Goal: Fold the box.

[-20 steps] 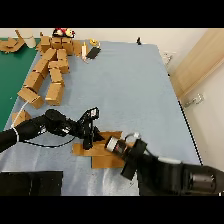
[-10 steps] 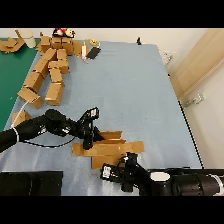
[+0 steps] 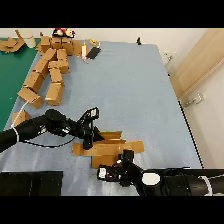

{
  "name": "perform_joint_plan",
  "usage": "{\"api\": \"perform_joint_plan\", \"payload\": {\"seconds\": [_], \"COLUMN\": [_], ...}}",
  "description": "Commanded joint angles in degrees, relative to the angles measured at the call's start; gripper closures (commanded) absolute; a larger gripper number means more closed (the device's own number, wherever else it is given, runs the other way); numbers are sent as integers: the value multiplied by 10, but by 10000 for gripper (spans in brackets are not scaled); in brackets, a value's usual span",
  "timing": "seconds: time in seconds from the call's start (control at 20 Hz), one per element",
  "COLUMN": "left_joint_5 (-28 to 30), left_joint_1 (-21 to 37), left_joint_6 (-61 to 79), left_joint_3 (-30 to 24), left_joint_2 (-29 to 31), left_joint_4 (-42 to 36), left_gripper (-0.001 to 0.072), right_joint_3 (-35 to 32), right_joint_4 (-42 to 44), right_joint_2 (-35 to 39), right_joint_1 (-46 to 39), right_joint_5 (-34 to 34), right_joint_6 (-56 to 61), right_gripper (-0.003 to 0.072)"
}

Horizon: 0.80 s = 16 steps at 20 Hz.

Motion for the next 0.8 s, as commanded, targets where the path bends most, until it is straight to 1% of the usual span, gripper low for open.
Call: {"api": "perform_joint_plan", "payload": {"seconds": [0.0, 0.25, 0.45, 0.55, 0.6, 0.65, 0.75], "left_joint_5": [0, 0, 0, 0, 0, 0, 0], "left_joint_1": [0, 0, 0, 0, 0, 0, 0], "left_joint_6": [0, 0, 0, 0, 0, 0, 0], "left_joint_3": [0, 0, 0, 0, 0, 0, 0], "left_joint_2": [0, 0, 0, 0, 0, 0, 0], "left_joint_4": [0, 0, 0, 0, 0, 0, 0], "left_gripper": [698, 699, 699, 698, 699, 698, 698], "right_joint_3": [2, 25, 25, 25, 25, 25, 25], "right_joint_4": [-42, -45, -47, -48, -52, -52, -52], "right_joint_2": [-6, 16, 20, 18, 18, 19, 20], "right_joint_1": [1, 0, 0, 0, 0, -2, -12], "right_joint_5": [0, -17, -42, -44, -47, -46, -41], "right_joint_6": [26, 29, 30, 30, 29, 29, 31], "right_gripper": [218, 217, 212, 204, 111, -29, -28]}}
